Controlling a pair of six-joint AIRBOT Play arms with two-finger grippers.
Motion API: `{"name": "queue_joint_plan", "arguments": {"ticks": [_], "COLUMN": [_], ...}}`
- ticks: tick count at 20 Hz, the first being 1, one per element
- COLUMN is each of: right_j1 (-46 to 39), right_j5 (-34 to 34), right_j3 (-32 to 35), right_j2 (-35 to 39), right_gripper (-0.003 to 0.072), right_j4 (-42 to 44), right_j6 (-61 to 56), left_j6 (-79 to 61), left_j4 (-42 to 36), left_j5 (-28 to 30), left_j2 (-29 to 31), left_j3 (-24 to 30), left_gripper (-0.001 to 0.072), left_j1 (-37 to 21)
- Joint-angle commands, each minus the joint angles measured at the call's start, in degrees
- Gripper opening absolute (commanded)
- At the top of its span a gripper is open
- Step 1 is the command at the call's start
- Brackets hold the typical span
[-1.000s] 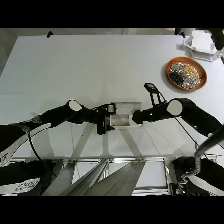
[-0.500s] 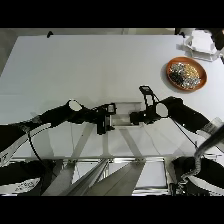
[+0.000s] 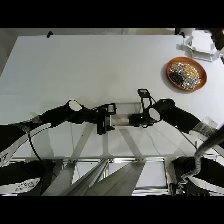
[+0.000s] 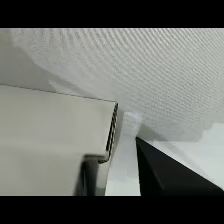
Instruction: Fold the box and place the chain.
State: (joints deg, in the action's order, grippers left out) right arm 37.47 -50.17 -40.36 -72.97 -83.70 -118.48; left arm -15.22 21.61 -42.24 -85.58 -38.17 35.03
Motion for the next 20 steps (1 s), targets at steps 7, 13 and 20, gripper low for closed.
{"name": "queue_joint_plan", "arguments": {"ticks": [7,13,20], "right_j1": [1.0,1.0,1.0], "right_j5": [1.8,1.8,1.1], "right_j3": [0.0,0.0,-3.8], "right_j2": [-1.0,-0.9,-0.7], "right_gripper": [0.0006,0.0109,0.0054], "right_j4": [-0.8,-1.1,-1.4], "right_j6": [-0.6,-0.7,-0.6], "left_j6": [0.0,0.0,0.0], "left_j4": [0.0,0.0,0.0], "left_j5": [0.0,0.0,0.0], "left_j2": [0.0,0.0,0.0], "left_j3": [0.0,0.0,0.0], "left_gripper": [0.0412,0.0412,0.0412], "left_j1": [0.0,0.0,0.0]}}
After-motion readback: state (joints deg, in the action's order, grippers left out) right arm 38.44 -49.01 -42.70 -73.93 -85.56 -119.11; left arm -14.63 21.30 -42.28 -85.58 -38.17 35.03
